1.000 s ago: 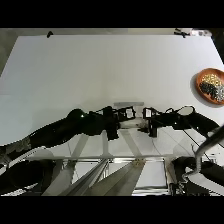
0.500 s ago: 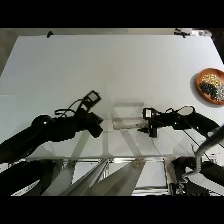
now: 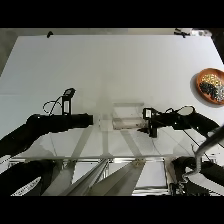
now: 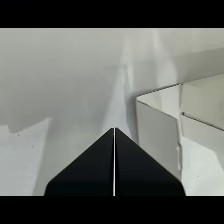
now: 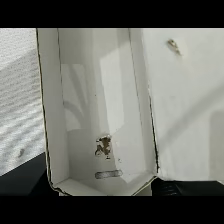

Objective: Fold the box and place the chain.

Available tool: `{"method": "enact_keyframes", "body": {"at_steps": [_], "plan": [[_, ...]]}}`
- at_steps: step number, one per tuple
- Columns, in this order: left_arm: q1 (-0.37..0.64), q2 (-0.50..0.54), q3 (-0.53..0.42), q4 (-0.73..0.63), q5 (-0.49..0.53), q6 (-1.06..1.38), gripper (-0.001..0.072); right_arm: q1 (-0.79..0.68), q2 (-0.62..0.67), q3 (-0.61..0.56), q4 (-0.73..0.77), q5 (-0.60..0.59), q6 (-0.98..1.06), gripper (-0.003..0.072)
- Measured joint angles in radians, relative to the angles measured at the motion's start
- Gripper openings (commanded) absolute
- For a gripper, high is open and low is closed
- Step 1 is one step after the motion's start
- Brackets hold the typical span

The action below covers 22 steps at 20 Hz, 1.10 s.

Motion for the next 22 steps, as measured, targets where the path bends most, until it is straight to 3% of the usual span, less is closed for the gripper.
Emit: {"method": "enact_keyframes", "body": {"at_steps": [7, 22], "plan": [[-0.01, -0.156, -0.002, -0.211, 0.0, 0.207, 0.0007, 0.0, 0.0, 0.0, 0.0, 0.0, 0.0, 0.0338], [-0.121, -0.191, 0.024, -0.346, -0.031, 0.332, 0.0007, 0.0, 0.0, 0.0, 0.0, 0.0, -0.001, 0.0338]]}}
